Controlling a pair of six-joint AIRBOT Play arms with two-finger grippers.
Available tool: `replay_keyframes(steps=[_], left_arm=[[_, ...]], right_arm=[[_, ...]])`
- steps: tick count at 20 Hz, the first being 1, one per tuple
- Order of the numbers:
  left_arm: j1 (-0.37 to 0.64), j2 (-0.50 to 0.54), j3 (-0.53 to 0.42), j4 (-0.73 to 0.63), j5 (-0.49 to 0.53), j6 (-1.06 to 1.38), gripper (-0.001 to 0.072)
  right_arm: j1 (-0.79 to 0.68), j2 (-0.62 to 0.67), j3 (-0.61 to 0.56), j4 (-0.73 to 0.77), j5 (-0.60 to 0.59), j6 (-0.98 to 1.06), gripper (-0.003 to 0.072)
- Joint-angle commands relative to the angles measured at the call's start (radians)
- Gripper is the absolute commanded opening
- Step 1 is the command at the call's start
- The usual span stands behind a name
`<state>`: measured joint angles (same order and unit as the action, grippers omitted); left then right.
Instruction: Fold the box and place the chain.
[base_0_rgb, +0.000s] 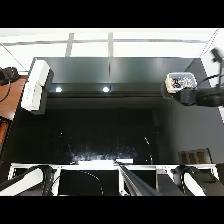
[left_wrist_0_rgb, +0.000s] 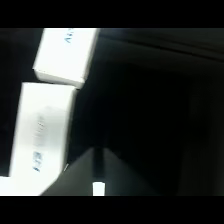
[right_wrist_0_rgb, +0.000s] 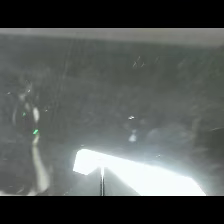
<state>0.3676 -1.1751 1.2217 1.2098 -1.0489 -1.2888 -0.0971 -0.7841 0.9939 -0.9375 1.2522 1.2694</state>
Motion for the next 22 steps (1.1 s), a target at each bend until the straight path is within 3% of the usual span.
replay_keyframes(steps=[1,3,6,9,11,15,22], left_arm=[[-0.110,0.148,-0.055,-0.005,-0.154,-0.159,0.0027],[-0.227,0.287,-0.208,-0.003,-0.042,-0.159,0.0026],[-0.417,0.539,-0.504,0.008,0.166,-0.240,0.0027],[-0.515,0.743,-0.749,0.197,0.254,-0.454,0.0027],[-0.515,0.822,-0.797,0.240,0.243,-0.452,0.0028],[-0.515,0.894,-0.779,0.323,0.249,-0.447,0.0029],[-0.516,0.904,-0.779,0.322,0.257,-0.447,0.0029]], right_arm=[[-0.015,0.103,0.072,-0.171,0.013,0.042,0.0012],[-0.015,0.189,0.000,-0.327,-0.061,0.135,0.0012],[-0.015,0.265,-0.238,-0.426,-0.189,0.225,0.0013],[-0.015,0.265,-0.380,-0.422,-0.282,0.230,0.0013],[-0.015,0.265,-0.388,-0.448,-0.265,0.230,0.0015],[-0.015,0.265,-0.388,-0.447,-0.251,0.230,0.0015],[-0.015,0.265,-0.388,-0.447,-0.251,0.230,0.0015]])
